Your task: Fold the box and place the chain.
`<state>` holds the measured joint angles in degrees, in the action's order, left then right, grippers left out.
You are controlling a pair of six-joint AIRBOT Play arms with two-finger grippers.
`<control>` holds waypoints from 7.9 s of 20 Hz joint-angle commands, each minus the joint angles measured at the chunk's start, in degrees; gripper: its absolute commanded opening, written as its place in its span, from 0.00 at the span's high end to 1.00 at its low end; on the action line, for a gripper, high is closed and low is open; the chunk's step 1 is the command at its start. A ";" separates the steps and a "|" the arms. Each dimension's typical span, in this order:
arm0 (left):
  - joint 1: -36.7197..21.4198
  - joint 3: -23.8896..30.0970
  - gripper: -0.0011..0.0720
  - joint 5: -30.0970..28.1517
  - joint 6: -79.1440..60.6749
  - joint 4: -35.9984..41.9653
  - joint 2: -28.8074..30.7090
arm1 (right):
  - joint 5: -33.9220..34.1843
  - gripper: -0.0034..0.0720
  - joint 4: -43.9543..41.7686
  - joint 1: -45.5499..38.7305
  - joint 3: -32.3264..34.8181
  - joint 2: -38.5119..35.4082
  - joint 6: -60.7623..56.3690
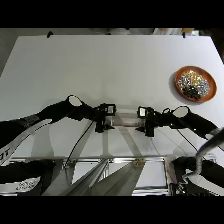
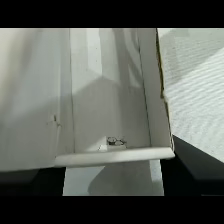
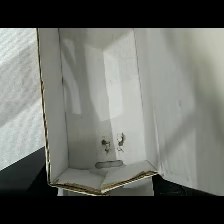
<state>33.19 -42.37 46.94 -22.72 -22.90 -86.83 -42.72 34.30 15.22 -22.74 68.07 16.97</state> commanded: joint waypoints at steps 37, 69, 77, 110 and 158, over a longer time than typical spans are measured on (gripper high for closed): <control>0.11 0.04 0.61 0.02 0.20 -0.04 -0.13 | -3.37 0.94 -2.97 0.02 0.02 -29.66 -16.92; 0.11 0.04 0.61 0.02 0.20 -0.04 -0.13 | -5.84 0.94 32.76 -1.92 0.02 -27.34 -26.08; 0.11 0.04 0.61 0.04 0.20 -0.04 -0.13 | -3.80 0.53 31.15 0.31 0.04 -22.14 -18.03; 0.11 0.04 0.61 0.04 0.20 -0.04 -0.13 | -1.66 0.34 4.09 0.31 0.04 -8.59 -7.61; 0.11 0.04 0.61 0.04 0.20 -0.04 -0.13 | -12.09 0.94 12.39 -20.46 0.07 -4.63 -75.67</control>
<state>33.32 -42.35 47.00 -22.50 -22.94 -86.98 -54.39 46.37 -4.69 -22.70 63.42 -58.48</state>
